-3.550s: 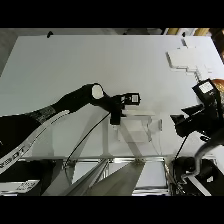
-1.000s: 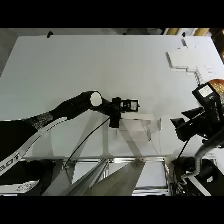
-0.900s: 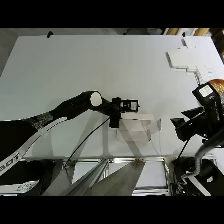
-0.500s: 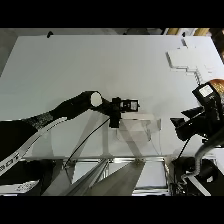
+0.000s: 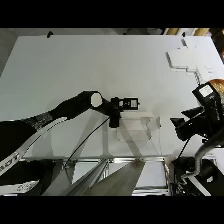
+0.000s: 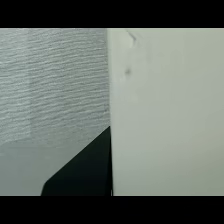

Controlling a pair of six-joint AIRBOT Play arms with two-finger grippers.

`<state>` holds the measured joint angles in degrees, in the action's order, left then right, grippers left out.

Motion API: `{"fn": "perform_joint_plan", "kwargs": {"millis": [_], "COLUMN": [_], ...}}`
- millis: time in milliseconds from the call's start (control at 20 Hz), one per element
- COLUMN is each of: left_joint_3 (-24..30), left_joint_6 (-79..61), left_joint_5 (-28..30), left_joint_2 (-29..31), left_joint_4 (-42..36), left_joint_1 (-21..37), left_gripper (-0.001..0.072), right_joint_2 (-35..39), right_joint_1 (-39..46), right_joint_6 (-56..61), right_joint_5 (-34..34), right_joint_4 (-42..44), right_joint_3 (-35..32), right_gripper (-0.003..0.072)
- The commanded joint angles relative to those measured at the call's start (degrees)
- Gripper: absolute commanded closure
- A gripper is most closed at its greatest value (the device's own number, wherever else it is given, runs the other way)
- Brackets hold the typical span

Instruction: Fold the box and place the chain.

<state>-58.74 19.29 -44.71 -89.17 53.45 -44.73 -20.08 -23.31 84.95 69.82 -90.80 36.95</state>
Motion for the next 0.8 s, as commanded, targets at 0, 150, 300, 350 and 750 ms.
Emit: {"fn": "perform_joint_plan", "kwargs": {"millis": [0, 150, 300, 350, 750], "left_joint_3": [0.0, 0.0, 0.0, 0.0, 0.0], "left_joint_6": [0.4, 0.4, 0.4, 0.4, 0.4], "left_joint_5": [-0.5, -0.5, -0.6, -0.8, -2.9], "left_joint_2": [0.0, 0.0, 0.0, 0.0, 0.0], "left_joint_4": [0.6, 0.6, 0.6, 0.6, 0.0], "left_joint_1": [0.0, 0.0, 0.0, 0.0, 0.0], "left_gripper": [0.0708, 0.0707, 0.0698, 0.0698, 0.0698], "right_joint_2": [0.0, 0.0, 0.0, 0.0, -0.1], "right_joint_1": [-0.1, -0.1, -0.1, -0.1, -0.1], "right_joint_6": [0.0, 0.0, 0.0, 0.0, -26.7], "right_joint_5": [0.0, 0.0, 0.0, 0.0, -3.5], "right_joint_4": [0.0, 0.0, 0.0, 0.0, 11.6], "right_joint_3": [0.0, 0.0, 0.0, 0.0, -7.0], "right_gripper": [0.0211, 0.0211, 0.0211, 0.0211, 0.067]}}
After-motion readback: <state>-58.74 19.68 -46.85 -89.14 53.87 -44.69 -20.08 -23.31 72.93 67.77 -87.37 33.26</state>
